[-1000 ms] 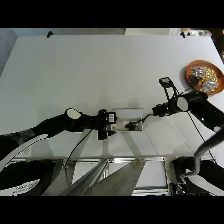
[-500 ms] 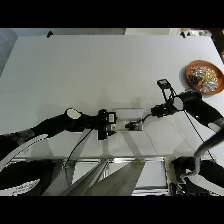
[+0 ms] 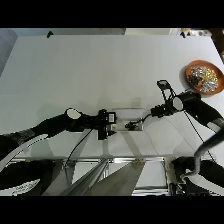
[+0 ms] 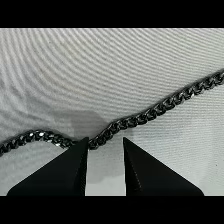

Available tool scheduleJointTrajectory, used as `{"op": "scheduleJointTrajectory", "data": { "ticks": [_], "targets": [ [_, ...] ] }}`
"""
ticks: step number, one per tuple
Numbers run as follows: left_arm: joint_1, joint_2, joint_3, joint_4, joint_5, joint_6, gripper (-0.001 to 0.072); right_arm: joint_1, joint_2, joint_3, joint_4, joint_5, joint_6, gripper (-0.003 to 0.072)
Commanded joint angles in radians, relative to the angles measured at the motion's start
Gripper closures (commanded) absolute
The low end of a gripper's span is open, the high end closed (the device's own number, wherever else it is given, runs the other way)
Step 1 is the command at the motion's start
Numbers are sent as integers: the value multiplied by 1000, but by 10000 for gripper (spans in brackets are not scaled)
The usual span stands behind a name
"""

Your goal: Fold the box and place the chain.

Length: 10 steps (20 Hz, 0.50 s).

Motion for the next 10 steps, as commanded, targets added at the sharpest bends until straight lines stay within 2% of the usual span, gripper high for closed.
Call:
{"op": "scheduleJointTrajectory", "data": {
  "ticks": [1, 10],
  "targets": [
    [0, 0, 0, 0, 0, 0, 336, 0, -1, -2, 0, -3, 0, 513],
    [0, 0, 0, 0, 0, 0, 336, 0, -2, -3, 1, -6, 0, 517]
  ]
}}
